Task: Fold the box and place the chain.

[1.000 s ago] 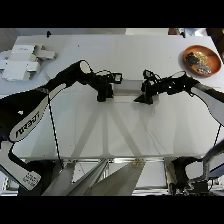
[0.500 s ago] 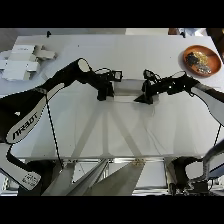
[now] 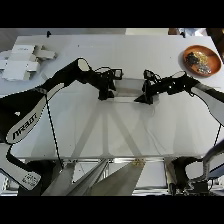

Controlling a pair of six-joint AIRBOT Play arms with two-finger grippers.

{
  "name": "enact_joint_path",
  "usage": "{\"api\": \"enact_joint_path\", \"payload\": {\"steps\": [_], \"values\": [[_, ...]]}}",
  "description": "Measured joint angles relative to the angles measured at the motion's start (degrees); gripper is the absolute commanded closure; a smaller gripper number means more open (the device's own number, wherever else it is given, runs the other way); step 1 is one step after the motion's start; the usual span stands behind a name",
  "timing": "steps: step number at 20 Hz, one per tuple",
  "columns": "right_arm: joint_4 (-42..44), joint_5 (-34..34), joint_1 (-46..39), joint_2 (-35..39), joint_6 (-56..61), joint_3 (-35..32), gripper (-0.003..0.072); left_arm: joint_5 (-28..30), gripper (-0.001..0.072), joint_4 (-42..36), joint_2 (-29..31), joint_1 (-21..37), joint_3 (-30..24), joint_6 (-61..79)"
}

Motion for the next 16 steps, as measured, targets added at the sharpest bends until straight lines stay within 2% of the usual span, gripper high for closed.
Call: {"api": "enact_joint_path", "payload": {"steps": [4, 6, 9, 10, 11, 12, 14, 16], "values": [[-0.07, 0.02, 0.00, 0.00, 0.04, 0.00, 0.0237, -0.92, 0.0237, -0.15, 0.00, 0.00, 0.00, -0.07], [-0.09, 0.02, 0.00, 0.00, 0.04, 0.00, 0.0237, -1.27, 0.0186, -0.20, 0.00, 0.00, 0.00, -0.09], [-0.09, 0.00, 0.00, 0.00, 0.09, -0.02, 0.0237, -1.46, 0.0190, -0.20, 0.00, 0.00, 0.00, -0.74], [-0.07, 0.00, 0.00, 0.00, 0.09, 0.00, 0.0237, -1.49, 0.0206, -0.20, 0.00, 0.00, 0.00, -1.20], [-0.04, -0.02, 0.00, 0.00, 0.11, -0.02, 0.0237, -1.53, 0.0267, -0.20, 0.00, 0.00, 0.00, -1.62], [-0.02, -0.04, 0.00, 0.00, 0.13, -0.02, 0.0237, -1.57, 0.0378, -0.17, 0.00, 0.00, 0.00, -1.92], [0.02, -0.09, 0.00, -0.02, 0.17, -0.02, 0.0237, -1.79, 0.0434, -0.20, 0.00, -0.02, 0.00, -2.34], [0.07, -0.13, 0.00, -0.02, 0.20, -0.02, 0.0237, -1.75, 0.0434, -0.17, 0.00, -0.02, 0.00, -2.60]]}}
